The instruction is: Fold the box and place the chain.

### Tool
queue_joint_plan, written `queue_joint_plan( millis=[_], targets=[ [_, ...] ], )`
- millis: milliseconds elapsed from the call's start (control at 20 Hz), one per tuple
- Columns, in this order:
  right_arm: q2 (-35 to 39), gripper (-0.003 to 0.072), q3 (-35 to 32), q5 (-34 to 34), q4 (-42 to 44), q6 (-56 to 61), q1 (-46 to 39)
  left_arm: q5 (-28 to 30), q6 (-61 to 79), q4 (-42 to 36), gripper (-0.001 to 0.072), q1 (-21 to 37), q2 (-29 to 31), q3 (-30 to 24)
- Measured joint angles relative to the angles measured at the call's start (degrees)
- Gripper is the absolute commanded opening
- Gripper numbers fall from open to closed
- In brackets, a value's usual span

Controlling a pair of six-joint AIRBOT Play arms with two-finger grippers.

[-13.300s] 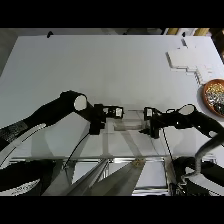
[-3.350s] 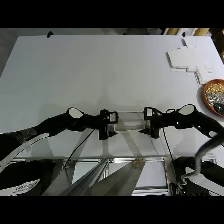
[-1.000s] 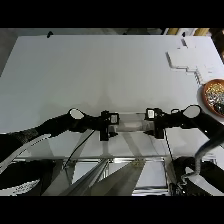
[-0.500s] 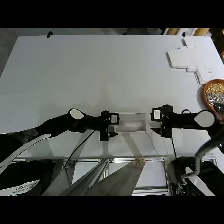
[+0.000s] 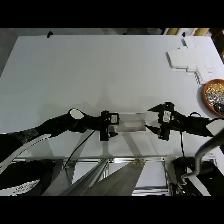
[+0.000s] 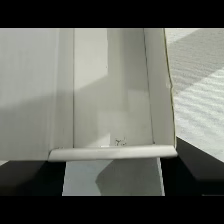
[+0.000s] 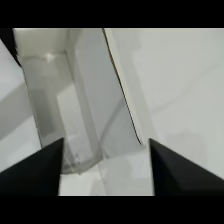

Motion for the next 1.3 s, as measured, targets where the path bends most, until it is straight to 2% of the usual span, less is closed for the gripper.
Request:
queue_joint_plan(
  millis=[400,600,750,800,850,900,950,1100,1300],
  targets=[
    [-1.09,0.0438,0.00,-1.33,5.70,0.17,2.32,0.00,0.00,0.00,0.0345,0.00,0.00,0.00],
    [-1.29,0.0438,0.02,-3.74,13.09,-0.24,2.43,-0.02,0.00,0.00,0.0345,0.00,0.00,-0.02],
    [0.00,0.0434,0.02,-2.99,17.51,-1.49,2.43,0.00,0.00,0.00,0.0345,0.00,0.00,0.00],
    [0.35,0.0414,0.02,-1.86,18.08,-1.70,2.45,-0.02,0.00,0.00,0.0345,0.00,0.00,0.00],
    [0.61,0.0275,0.02,0.00,18.27,-1.70,2.47,-0.02,0.00,0.00,0.0345,0.00,0.00,-0.02],
    [0.79,0.0067,-0.02,1.73,18.18,-1.60,2.47,-0.02,0.00,0.00,0.0345,0.00,0.00,0.00],
    [0.87,0.0022,-0.22,3.15,17.79,-1.33,2.47,-0.02,0.00,0.00,0.0345,0.00,0.00,0.00],
    [0.15,0.0022,-1.70,4.87,15.80,-1.86,2.47,-0.04,0.00,0.00,0.0345,0.00,0.00,0.00],
    [-5.73,0.0022,-2.71,-4.59,16.81,-2.40,2.47,-0.11,0.00,0.02,0.0345,0.00,0.00,0.00]
  ],
)
